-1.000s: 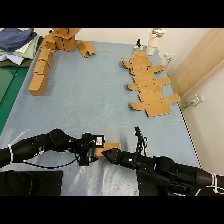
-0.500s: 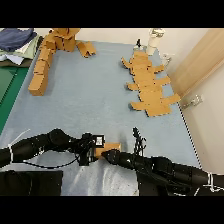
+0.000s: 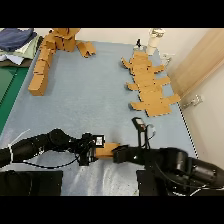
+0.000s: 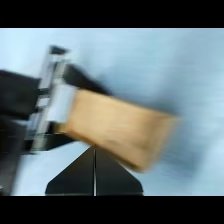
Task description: Fold the box.
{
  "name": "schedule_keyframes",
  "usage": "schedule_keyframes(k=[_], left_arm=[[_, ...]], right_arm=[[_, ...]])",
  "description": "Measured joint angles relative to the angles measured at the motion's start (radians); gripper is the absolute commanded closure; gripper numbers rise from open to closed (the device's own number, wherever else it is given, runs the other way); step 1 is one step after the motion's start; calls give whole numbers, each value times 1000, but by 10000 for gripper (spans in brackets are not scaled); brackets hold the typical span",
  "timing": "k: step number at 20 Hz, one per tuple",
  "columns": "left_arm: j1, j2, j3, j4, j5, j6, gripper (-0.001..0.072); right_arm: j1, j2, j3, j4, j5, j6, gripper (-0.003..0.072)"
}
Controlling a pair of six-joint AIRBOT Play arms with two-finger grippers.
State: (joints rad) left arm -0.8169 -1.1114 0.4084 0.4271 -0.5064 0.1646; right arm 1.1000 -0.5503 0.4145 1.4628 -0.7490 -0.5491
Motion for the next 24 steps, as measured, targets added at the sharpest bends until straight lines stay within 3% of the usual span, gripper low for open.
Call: schedule_keyframes(k=[3, 7, 17, 18, 19, 24], left_arm=[[0, 0, 0, 0, 0, 0, 180], [0, 0, 0, -1, 1, 0, 180], [0, 0, 1, -13, 2, 0, 183], [0, 2, 1, -16, 3, -2, 223], [0, 8, 2, -20, 3, -17, 355], [34, 106, 2, 10, 5, -169, 358]], right_arm=[[-73, 17, 113, -173, -405, 5, 684], [-158, 25, 169, -243, -633, 8, 684], [-196, 8, 188, -276, -697, 52, 685], [-196, -2, 189, -279, -692, 54, 684], [-196, -11, 189, -282, -689, 56, 684], [-196, -48, 189, -285, -670, 62, 684]])
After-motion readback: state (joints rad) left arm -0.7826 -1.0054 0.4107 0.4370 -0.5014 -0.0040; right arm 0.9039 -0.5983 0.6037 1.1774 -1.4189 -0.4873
